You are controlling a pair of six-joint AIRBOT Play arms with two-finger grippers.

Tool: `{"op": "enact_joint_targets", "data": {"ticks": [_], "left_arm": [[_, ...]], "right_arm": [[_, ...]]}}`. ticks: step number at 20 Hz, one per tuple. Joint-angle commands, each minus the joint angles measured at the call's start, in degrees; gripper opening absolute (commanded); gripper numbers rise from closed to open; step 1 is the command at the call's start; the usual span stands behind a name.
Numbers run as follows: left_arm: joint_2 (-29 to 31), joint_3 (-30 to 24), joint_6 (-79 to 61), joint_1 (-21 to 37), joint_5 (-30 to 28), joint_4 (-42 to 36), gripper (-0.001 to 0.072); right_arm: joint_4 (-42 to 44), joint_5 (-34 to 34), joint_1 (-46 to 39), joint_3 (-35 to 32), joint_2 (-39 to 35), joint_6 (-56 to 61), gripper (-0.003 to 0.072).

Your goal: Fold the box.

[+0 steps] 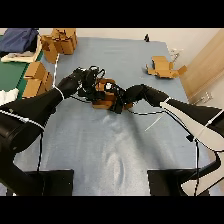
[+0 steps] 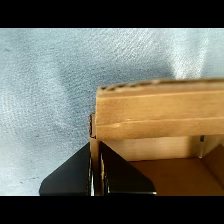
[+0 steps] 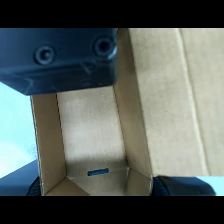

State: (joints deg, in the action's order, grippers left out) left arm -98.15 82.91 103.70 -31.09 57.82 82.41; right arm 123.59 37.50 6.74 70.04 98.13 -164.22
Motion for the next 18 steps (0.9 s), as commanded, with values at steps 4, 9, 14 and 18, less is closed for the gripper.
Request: {"op": "enact_joint_targets", "data": {"ticks": [4, 9, 14, 18], "left_arm": [[-0.04, 0.04, 1.27, -0.31, 0.2, -3.8, 0.0477], [-0.07, 0.04, 1.07, -0.33, 0.2, -3.76, 0.0204], [-0.04, 0.07, -0.26, -0.33, 0.39, -4.07, 0.0022], [-0.04, 0.9, -0.39, -0.33, 1.66, -4.02, 0.0022]], "right_arm": [[-0.15, 0.04, 0.04, 0.0, 0.02, -0.15, 0.0678], [-0.13, 0.07, 0.07, 0.0, 0.02, -0.15, 0.0679], [-0.13, 0.04, 0.07, 0.0, 0.02, -0.13, 0.0678], [-0.13, 0.07, 0.07, 0.0, 0.02, -0.13, 0.0679]]}}
